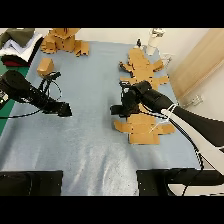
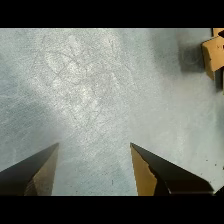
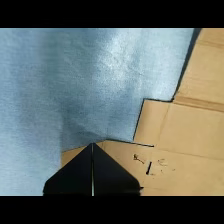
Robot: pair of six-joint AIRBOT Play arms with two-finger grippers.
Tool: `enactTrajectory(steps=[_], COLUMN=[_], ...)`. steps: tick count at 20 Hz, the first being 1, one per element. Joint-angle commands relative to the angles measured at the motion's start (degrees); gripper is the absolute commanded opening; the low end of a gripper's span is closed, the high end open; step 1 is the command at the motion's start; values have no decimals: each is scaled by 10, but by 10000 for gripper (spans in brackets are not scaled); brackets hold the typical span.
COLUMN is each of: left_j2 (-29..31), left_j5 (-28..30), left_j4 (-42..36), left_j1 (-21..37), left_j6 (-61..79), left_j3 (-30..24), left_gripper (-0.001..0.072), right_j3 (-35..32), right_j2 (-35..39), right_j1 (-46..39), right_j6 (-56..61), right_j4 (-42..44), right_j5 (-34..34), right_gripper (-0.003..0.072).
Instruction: Fold the box.
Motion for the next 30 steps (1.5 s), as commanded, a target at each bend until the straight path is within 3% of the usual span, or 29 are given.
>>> enactTrajectory(steps=[1,2,3,4,5,7,13,14,15,20,23,30], left_j2=[0,0,0,0,0,0,0,0,0,0,0,0], left_j5=[0,0,0,0,0,1,11,11,11,11,11,9], left_j4=[0,-1,-5,-9,-17,-33,-45,-45,-45,-45,-45,-45], left_j1=[0,0,0,0,0,0,0,0,0,0,0,0], left_j6=[-6,-7,-7,-7,-7,-7,-7,-7,-7,-7,-7,-7], left_j3=[0,0,0,0,0,0,0,0,0,0,0,0], left_gripper=[692,692,692,692,692,692,693,692,692,692,692,693], right_j3=[13,33,58,85,103,106,71,63,53,-12,-54,-72], right_j2=[-2,-2,-1,0,3,18,47,47,47,47,45,24], right_j1=[-6,-19,-39,-65,-98,-177,-399,-421,-441,-545,-588,-595], right_j6=[-27,-54,-71,-94,-133,-170,-285,-302,-321,-392,-460,-495], right_j4=[-29,-70,-125,-178,-216,-236,-44,-23,-8,67,147,153], right_j5=[-7,-63,-132,-207,-271,-322,-288,-281,-277,-276,-270,-236], right_gripper=[3,3,133,392,463,540,540,553,617,616,596,596])
